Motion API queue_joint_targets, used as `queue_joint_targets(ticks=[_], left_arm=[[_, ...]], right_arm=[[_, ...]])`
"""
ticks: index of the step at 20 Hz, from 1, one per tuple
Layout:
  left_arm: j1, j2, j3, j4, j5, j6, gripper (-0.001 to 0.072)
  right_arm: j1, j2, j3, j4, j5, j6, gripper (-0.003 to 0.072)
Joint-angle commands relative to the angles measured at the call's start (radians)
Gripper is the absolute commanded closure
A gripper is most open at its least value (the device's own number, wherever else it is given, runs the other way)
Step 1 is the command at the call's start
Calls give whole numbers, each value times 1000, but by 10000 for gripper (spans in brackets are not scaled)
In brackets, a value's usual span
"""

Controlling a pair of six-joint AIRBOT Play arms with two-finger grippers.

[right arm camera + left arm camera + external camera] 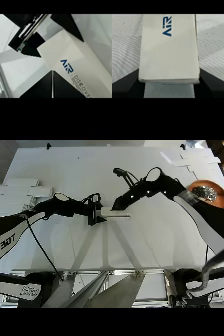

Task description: Fold the box and place the chain.

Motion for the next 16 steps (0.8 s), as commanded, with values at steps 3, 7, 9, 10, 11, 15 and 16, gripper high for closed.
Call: queue_joint_targets(ticks=[3, 7, 9, 10, 11, 15, 16], left_arm=[[0, 1, 0, -1, 0, 0, 449], [0, 1, 0, 0, 0, 0, 449], [0, 1, 0, 0, 0, 0, 449], [0, 1, 0, 0, 0, 0, 449], [0, 1, 0, 0, 0, 0, 449], [0, 1, 0, 0, 0, 0, 449], [0, 1, 0, 0, 0, 0, 449]], right_arm=[[39, -37, -22, 42, -2, 53, 680], [39, -37, -105, 27, -48, 66, 678], [39, -37, -138, 26, -50, 68, 678], [39, -37, -139, 27, -48, 68, 678], [39, -34, -139, 35, -52, 67, 678], [38, 11, -139, 42, -103, 66, 678], [34, 32, -139, 45, -110, 51, 677]])
